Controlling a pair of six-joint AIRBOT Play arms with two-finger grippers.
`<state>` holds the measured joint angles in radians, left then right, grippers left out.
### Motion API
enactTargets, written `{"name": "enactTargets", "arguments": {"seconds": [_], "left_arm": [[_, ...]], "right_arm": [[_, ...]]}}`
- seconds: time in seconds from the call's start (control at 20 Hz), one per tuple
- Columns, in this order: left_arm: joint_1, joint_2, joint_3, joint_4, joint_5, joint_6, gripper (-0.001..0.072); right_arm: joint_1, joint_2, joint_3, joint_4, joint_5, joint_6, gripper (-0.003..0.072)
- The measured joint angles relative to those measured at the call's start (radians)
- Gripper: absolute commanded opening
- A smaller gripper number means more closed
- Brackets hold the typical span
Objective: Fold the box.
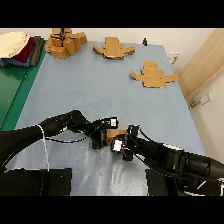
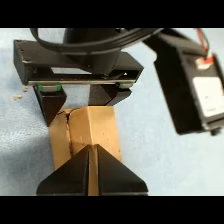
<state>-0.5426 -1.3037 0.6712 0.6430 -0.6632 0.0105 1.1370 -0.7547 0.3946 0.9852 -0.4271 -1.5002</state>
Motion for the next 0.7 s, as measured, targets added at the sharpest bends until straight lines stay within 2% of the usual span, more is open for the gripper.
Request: {"name": "enactTargets", "arguments": {"seconds": [0.25,0.3,0.35,0.4,0.7], "left_arm": [[0.0,0.0,0.0,0.0,0.0,0.0,0.0517],[0.0,0.0,0.0,0.0,0.0,0.0,0.0517],[0.0,0.0,0.0,0.0,0.0,0.0,0.0517],[0.0,0.0,0.0,0.0,0.0,0.0,0.0517],[0.0,0.0,0.0,0.0,0.0,0.0,0.0517]], "right_arm": [[0.004,0.0,-0.01,0.033,0.0,0.0,0.0095],[0.004,0.0,-0.01,0.038,0.0,0.0,0.0199],[0.005,0.001,-0.01,0.04,0.0,0.0,0.0359],[0.005,0.002,-0.007,0.04,0.001,0.0,0.0392],[0.002,-0.006,0.004,0.005,0.008,0.0,0.0392]]}}
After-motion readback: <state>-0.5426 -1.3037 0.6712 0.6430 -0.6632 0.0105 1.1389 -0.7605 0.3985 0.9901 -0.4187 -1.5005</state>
